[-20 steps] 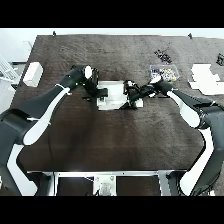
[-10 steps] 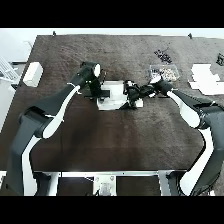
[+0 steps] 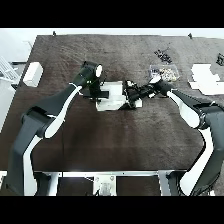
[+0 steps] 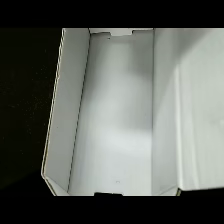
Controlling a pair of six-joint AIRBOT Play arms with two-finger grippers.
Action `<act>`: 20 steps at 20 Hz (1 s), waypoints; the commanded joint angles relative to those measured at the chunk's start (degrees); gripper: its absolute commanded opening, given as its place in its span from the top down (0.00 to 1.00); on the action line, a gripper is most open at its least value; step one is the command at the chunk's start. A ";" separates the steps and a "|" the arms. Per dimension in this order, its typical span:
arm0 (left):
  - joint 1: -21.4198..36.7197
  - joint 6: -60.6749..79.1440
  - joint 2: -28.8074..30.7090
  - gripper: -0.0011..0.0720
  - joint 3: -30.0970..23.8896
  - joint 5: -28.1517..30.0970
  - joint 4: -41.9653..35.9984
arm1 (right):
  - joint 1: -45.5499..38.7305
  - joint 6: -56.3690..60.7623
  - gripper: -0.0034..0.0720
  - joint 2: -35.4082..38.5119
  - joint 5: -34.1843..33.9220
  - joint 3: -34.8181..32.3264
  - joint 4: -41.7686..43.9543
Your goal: Fold the box and place the chain.
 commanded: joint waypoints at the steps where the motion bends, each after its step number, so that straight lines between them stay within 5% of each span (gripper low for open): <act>1: 0.02 0.39 -0.04 0.95 0.09 0.17 0.46 | -0.02 -0.09 0.22 0.00 -0.17 0.04 -0.07; 3: 0.02 0.42 -0.04 0.87 0.11 0.39 0.46 | -0.02 -0.09 0.22 0.00 -0.17 0.04 -0.07; 5: 0.02 0.44 -0.04 0.17 0.17 0.92 0.44 | -0.02 -0.07 0.22 0.00 -0.17 0.04 -0.07; 14: 0.59 12.41 0.98 0.16 2.10 0.15 -2.62 | -0.02 -0.07 0.22 0.00 -0.17 0.04 -0.07; 20: 3.63 34.32 10.60 0.17 -0.44 -0.33 -8.22 | -0.02 -0.07 0.22 0.00 -0.15 0.04 -0.07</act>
